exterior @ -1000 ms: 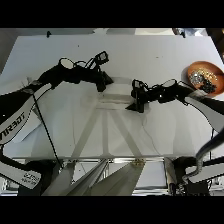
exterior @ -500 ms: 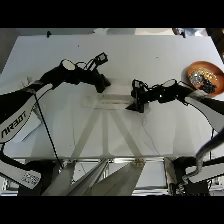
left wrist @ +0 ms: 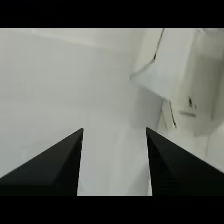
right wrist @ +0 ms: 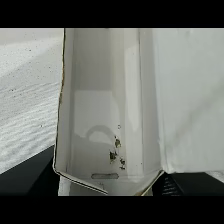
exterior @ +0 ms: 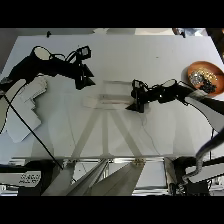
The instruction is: Fold the box and place the chain.
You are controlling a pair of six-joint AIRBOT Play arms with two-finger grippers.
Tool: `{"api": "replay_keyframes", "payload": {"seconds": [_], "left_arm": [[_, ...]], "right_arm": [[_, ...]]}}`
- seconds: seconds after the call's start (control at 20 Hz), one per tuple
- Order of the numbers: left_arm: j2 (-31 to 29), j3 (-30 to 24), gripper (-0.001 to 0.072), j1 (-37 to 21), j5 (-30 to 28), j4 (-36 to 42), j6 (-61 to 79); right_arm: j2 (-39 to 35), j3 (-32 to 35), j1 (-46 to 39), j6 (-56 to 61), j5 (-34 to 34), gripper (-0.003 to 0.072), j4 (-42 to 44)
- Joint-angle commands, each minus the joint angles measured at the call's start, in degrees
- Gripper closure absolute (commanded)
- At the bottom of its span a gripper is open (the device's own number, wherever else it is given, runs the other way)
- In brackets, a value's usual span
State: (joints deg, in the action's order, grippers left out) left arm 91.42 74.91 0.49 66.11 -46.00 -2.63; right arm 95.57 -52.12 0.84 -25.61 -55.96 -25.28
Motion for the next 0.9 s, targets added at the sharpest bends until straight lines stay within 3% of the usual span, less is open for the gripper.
{"api": "replay_keyframes", "payload": {"seconds": [0.0, 0.1, 0.2, 0.5, 0.6, 0.75, 0.85], "left_arm": [[1.4, 0.0, 0.0141, -0.6, 7.1, -2.7, 7.3], [3.3, 0.0, 0.0064, 0.9, 7.4, -2.7, 9.4], [5.3, 0.0, 0.0064, 2.6, 7.4, -2.7, 9.9], [9.2, 0.0, 0.0096, 5.4, 7.4, -3.4, 10.4], [9.2, 0.0, 0.0162, 5.4, 7.5, -3.8, 10.4], [9.2, 0.0, 0.0163, 5.6, 7.4, -3.8, 10.4], [9.4, 0.0, 0.0227, 6.0, 7.4, -3.8, 10.4]], "right_arm": [[0.0, 0.0, 0.0, 0.0, 0.0, 0.0184, 0.0], [0.0, 0.0, 0.0, 0.0, 0.0, 0.0184, 0.0], [0.0, 0.0, 0.0, 0.0, 0.0, 0.0184, 0.0], [0.0, 0.0, 0.0, 0.0, 0.0, 0.0184, 0.0], [0.0, 0.0, 0.0, 0.0, 0.0, 0.0184, 0.0], [0.0, 0.0, 0.0, 0.0, 0.0, 0.0184, 0.0], [0.0, 0.0, 0.0, 0.0, 0.0, 0.0184, 0.0]]}}
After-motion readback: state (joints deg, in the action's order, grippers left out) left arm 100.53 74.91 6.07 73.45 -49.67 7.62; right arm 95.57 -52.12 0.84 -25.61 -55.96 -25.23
